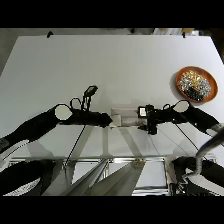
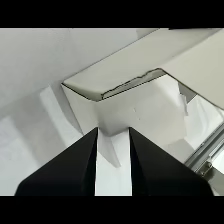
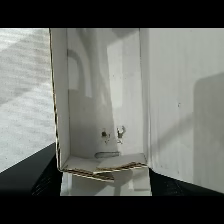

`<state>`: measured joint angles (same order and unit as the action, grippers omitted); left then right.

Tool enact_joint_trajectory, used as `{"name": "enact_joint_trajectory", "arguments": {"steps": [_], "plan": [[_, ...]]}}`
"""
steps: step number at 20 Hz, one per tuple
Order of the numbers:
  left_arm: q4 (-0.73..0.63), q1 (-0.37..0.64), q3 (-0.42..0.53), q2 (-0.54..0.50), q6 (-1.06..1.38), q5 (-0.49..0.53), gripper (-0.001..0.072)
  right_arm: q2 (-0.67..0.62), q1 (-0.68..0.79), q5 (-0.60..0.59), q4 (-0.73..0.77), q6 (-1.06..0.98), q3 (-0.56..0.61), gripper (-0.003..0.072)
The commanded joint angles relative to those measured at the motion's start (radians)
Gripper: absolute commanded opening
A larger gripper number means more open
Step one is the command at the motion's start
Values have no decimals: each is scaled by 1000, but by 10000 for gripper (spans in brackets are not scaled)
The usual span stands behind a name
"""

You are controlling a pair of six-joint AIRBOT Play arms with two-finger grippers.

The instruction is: Fold the box and place the chain.

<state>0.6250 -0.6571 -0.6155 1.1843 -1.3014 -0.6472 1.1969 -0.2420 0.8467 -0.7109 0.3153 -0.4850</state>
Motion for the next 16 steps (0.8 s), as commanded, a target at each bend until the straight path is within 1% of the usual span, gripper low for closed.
{"name": "enact_joint_trajectory", "arguments": {"steps": [1,3,6,10,13,16], "plan": [[40,-26,-24,32,-80,8,230,0,0,0,0,0,-1,412],[78,-44,-52,57,-126,8,230,0,0,1,0,0,-1,412],[170,-51,-93,72,-224,4,230,0,0,1,0,0,-1,412],[264,-69,-105,72,-328,-8,230,0,0,2,0,0,-1,412],[297,-87,-107,72,-353,-22,229,0,0,2,1,0,-1,412],[393,-93,-148,74,-463,-74,229,0,0,2,1,0,-1,412]]}}
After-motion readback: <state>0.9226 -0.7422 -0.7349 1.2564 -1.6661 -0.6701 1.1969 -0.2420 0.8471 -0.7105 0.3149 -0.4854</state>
